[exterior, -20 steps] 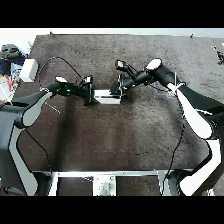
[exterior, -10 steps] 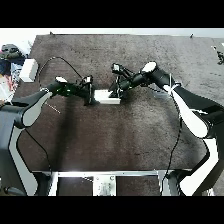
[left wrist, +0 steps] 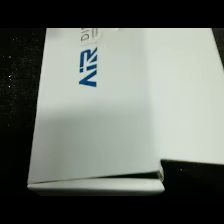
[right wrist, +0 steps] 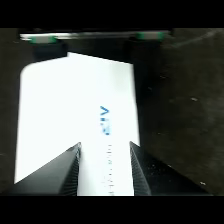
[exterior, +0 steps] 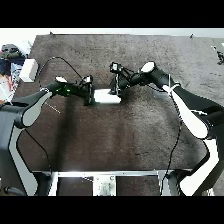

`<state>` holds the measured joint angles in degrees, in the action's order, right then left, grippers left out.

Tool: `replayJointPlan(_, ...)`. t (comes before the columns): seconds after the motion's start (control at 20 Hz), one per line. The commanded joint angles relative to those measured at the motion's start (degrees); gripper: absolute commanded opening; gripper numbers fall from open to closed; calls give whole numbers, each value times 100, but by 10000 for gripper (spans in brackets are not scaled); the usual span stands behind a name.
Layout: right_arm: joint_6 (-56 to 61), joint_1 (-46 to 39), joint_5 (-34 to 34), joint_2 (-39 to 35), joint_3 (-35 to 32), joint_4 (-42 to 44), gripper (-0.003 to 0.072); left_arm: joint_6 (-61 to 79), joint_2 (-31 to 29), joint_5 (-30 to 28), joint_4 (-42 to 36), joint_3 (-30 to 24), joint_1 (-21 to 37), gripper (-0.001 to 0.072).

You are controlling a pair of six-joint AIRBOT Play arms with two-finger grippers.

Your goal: Fold the box and place the chain.

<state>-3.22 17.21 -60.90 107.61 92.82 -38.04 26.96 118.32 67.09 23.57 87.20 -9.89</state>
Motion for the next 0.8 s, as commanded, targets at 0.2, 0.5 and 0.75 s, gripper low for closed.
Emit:
replayJointPlan(0.2,203,9,-511,-214,2,-28,346,4,-4,-2,0,0,0,402)
replayJointPlan(0.5,446,2,-527,-317,-479,15,344,4,-4,-2,0,0,0,402)
replayJointPlan(0.75,-496,2,649,-772,-1534,824,347,4,-2,-2,0,0,0,402)
